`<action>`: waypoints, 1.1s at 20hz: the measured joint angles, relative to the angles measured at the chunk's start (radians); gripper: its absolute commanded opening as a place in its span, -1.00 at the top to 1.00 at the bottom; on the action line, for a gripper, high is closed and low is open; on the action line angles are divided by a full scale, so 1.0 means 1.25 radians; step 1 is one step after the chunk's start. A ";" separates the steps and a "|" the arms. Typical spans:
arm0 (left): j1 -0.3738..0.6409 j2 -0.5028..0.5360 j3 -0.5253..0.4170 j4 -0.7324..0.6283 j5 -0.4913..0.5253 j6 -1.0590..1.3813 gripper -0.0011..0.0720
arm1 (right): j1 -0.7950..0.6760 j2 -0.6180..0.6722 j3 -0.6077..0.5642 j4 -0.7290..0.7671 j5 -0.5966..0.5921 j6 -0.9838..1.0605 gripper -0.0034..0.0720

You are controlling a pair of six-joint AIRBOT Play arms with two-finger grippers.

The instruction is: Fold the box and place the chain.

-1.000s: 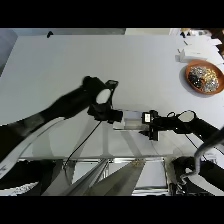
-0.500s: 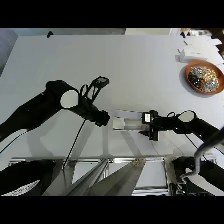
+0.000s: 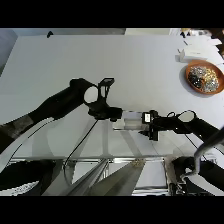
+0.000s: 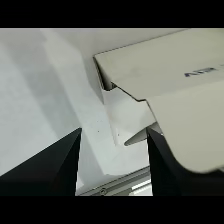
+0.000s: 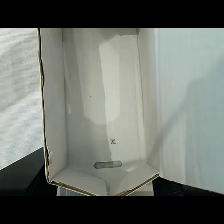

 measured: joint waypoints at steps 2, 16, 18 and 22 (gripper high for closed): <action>-0.015 -0.022 0.006 0.010 -0.006 -0.046 -0.15 | 0.000 0.000 0.000 0.000 0.000 0.000 -0.16; -0.081 -0.117 0.013 0.083 0.052 -0.228 0.74 | 0.000 0.000 0.000 0.000 0.000 0.000 -0.16; -0.092 -0.125 0.014 0.091 0.060 -0.239 0.75 | 0.000 0.000 0.000 -0.001 0.000 0.000 -0.16; -0.111 -0.139 0.014 0.102 0.070 -0.253 0.96 | 0.000 0.000 0.000 -0.001 0.001 0.000 -0.16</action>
